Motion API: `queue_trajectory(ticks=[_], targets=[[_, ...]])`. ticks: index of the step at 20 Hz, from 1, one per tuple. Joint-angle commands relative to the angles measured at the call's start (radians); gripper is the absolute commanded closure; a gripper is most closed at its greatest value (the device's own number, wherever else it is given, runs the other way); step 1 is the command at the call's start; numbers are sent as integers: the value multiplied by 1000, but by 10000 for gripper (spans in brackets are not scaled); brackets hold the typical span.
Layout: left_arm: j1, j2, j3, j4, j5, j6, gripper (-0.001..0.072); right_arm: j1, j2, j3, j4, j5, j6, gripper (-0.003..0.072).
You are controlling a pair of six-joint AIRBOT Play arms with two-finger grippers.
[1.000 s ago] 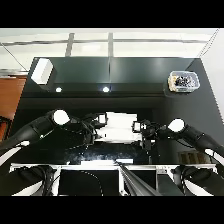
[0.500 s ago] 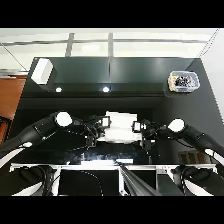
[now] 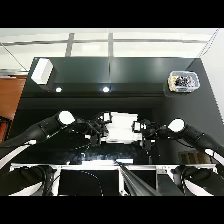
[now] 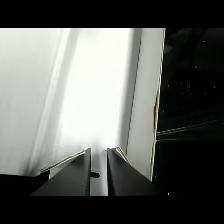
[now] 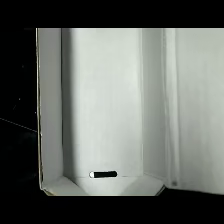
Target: Fold the box and place the chain.
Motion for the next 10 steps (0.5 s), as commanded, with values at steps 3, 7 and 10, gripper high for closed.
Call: queue_trajectory(ticks=[3,7,10], targets=[[-1,-4,0,-16,3,2,307,0,0,0,2,0,1,318],[0,-4,0,-3,-6,-22,486,0,0,0,2,0,1,318],[8,29,2,94,-10,-87,686,0,0,0,2,0,1,318]])
